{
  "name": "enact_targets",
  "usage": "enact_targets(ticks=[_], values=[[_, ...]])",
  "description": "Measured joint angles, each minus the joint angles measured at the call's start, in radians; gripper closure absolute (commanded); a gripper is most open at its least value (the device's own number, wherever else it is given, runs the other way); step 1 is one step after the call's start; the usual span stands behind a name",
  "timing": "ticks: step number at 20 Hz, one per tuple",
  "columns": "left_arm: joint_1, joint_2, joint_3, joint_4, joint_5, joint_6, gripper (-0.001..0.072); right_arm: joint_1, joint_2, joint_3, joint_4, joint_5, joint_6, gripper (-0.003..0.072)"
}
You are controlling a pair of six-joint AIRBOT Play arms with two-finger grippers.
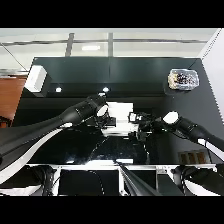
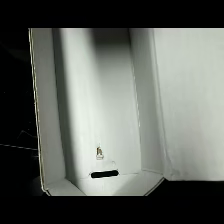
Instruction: Fold the box and place the chain.
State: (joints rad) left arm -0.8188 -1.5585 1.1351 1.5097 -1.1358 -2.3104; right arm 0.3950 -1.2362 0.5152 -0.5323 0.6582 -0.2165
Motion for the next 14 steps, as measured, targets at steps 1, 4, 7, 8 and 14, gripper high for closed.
enact_targets(ticks=[1, 4, 7, 8, 14], values=[[0.000, 0.000, 0.000, 0.000, 0.000, -0.001, 0.0685, 0.000, 0.000, 0.000, 0.000, 0.000, 0.000, 0.0456], [0.000, 0.000, 0.000, -0.003, 0.002, 0.000, 0.0612, 0.000, 0.000, 0.000, 0.000, 0.000, 0.000, 0.0456], [0.000, -0.001, 0.000, -0.004, 0.000, 0.000, 0.0300, 0.000, 0.000, 0.000, 0.000, 0.000, 0.000, 0.0457], [0.000, -0.001, 0.000, -0.005, 0.000, 0.000, 0.0301, 0.000, 0.000, 0.000, 0.000, 0.000, 0.000, 0.0457], [0.003, -0.001, 0.000, -0.005, -0.001, 0.003, 0.0683, 0.000, 0.000, 0.000, 0.000, 0.000, 0.000, 0.0456]])
